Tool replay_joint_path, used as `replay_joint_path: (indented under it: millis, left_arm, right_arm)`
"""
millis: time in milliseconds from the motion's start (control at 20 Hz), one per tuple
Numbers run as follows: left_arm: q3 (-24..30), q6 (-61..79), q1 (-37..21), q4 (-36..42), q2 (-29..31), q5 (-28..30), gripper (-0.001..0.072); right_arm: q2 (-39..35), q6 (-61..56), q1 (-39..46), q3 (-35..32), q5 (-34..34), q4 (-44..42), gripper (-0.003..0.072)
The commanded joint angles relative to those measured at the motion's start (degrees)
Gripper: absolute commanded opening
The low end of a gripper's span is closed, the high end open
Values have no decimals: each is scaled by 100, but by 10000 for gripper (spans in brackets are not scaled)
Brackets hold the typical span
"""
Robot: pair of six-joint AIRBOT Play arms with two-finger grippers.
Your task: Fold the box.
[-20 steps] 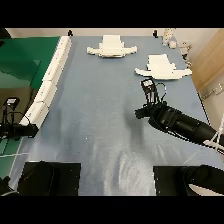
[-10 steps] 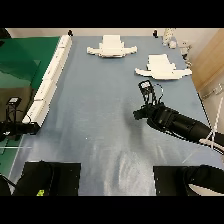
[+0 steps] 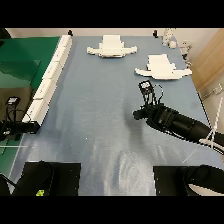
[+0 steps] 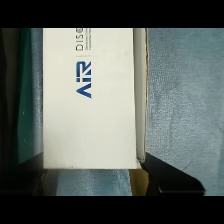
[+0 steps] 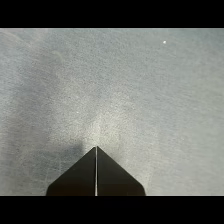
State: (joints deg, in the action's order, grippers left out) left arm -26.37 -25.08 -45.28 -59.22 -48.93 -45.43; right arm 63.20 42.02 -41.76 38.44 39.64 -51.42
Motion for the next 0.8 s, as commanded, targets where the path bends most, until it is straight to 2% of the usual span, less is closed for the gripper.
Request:
replay_joint_path:
  millis: [0, 50, 150, 500, 750]
  left_arm:
    - [-4, 4, -4, 50, -4, -105, 491]
    - [-4, 4, -4, 48, -4, -120, 492]
    - [-4, -72, -4, 50, -4, -173, 688]
    - [-199, -350, -7, -466, 195, -227, 695]
    - [-680, -647, -4, -702, 713, -1224, 695]
  right_arm:
    - [4, 0, -2, 4, -17, -11, 11]
    - [4, 0, 0, 4, -17, -11, 11]
    - [4, 0, 0, 4, -17, -11, 11]
    - [4, 2, 0, 4, -15, -9, 10]
    - [4, 17, 0, 4, -17, -4, 11]
